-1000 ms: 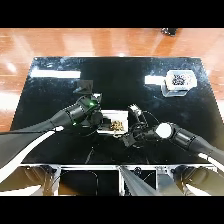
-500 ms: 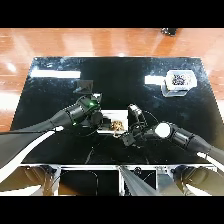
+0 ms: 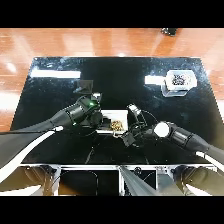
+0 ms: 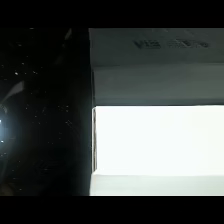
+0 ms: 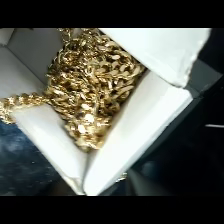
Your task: Fold the box and place the chain.
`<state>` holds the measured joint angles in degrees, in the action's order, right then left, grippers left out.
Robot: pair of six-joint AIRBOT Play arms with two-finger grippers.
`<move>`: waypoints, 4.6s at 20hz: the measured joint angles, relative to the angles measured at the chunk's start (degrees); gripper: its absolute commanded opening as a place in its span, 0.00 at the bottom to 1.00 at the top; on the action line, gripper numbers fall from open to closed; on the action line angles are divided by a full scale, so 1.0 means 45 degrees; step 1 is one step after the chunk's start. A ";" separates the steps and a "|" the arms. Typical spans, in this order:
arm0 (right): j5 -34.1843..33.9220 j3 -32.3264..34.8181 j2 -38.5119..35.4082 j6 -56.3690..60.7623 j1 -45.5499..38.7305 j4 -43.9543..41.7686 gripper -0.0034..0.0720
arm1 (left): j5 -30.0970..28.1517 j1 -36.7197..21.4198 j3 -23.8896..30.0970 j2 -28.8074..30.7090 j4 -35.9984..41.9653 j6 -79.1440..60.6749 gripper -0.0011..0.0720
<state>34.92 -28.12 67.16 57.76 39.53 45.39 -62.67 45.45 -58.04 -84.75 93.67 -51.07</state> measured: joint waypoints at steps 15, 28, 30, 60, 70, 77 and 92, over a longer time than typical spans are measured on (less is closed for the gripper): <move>-0.0500 0.0005 0.0141 -0.0092 0.0835 0.1802 0.22 | -0.0063 -0.0010 0.0005 0.0000 -0.0044 0.0005 0.05; 0.0321 0.0053 -0.0398 -0.0078 0.0835 0.3045 0.08 | 0.0301 0.0000 0.0005 -0.0010 0.0291 0.0068 0.05; 0.0976 0.0063 -0.0811 -0.0083 0.0835 0.3021 0.08 | 0.0704 0.0015 -0.0010 -0.0015 0.0481 0.0083 0.05; 0.2506 -0.3735 -0.1987 0.0991 -0.1520 0.2948 0.73 | -0.0029 0.0000 -0.0015 -0.0015 0.0058 0.0034 0.05; 0.5163 -0.3852 -0.3667 0.1681 -0.4260 0.3400 0.73 | -0.0112 0.0000 -0.0427 -0.0019 -0.0034 0.0049 0.05; 0.7572 -0.3827 -0.4469 0.1535 -0.6742 0.3740 0.73 | -0.0039 -0.0010 -0.0714 -0.0015 0.0049 0.0301 0.51; 0.8568 -0.3934 -0.4551 0.2050 -0.7116 0.3861 0.79 | -0.2934 -0.0058 -0.1860 0.1661 -0.0369 -0.1185 0.77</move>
<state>73.47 -45.82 46.68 66.98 7.51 62.76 -75.88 45.19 -66.41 -77.28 92.01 -56.40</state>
